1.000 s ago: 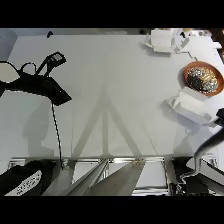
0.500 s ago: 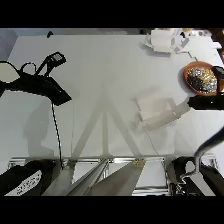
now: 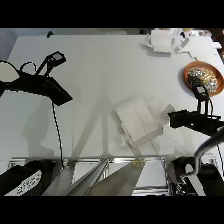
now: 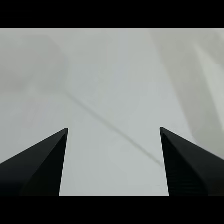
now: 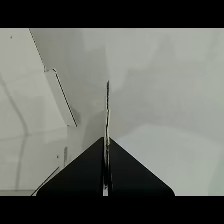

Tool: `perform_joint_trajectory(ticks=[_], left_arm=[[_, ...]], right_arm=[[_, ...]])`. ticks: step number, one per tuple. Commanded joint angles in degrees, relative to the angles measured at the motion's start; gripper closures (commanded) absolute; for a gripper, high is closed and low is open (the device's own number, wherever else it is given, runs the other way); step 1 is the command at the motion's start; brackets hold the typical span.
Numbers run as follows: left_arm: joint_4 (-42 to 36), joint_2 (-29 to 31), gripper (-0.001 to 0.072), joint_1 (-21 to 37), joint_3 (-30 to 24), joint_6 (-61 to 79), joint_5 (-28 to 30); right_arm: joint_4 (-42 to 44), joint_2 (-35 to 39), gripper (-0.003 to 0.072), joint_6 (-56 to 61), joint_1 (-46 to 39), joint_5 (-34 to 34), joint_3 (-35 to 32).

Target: Fold the box and place the chain.

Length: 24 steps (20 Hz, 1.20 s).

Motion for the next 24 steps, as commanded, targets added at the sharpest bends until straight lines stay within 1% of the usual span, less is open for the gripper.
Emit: perform_joint_trajectory(ticks=[1,3,5,6,8,10,11,16,20,22,24], left_arm=[[-6.97,-0.31,0.0078,-0.04,0.04,-0.04,0.57],[-13.25,-0.72,0.0078,-0.04,0.04,0.04,0.48],[-17.86,-1.51,0.0078,-0.04,0.04,0.15,0.59],[-19.45,-1.99,0.0077,-0.07,0.04,0.15,0.42],[-21.73,-3.10,0.0076,-0.33,-0.09,0.15,-0.31],[-21.99,-4.13,0.0076,-1.57,-0.57,0.11,-0.22],[-21.97,-4.68,0.0076,-2.40,-0.87,0.11,-0.22],[-21.92,-9.57,0.0077,-8.28,-2.03,0.22,0.98],[-21.99,-14.21,0.0074,-13.57,-2.03,0.74,5.51],[-23.23,-16.06,0.0076,-15.87,-2.01,1.64,8.50],[-23.41,-17.18,0.0076,-17.38,-2.03,1.97,9.77]], right_arm=[[1.51,1.49,0.0667,-0.07,0.74,-2.25,-1.97],[1.49,1.49,0.0667,-0.07,0.74,-2.36,-1.97],[1.88,1.49,0.0667,-0.07,0.74,-2.91,-1.97],[3.04,1.49,0.0667,-0.42,0.74,-4.00,-1.97],[8.72,1.49,0.0668,-4.57,0.74,-7.98,-1.97],[14.51,1.44,0.0668,-8.48,0.74,-11.61,-2.01],[15.74,1.44,0.0668,-9.86,0.74,-12.41,-2.01],[16.31,1.44,0.0668,-11.39,0.74,-13.09,-3.39],[16.33,1.44,0.0668,-11.37,0.74,-13.05,-3.85],[16.31,1.44,0.0668,-11.37,0.74,-13.03,-3.85],[16.28,1.44,0.0667,-11.37,0.74,-12.90,-3.85]])
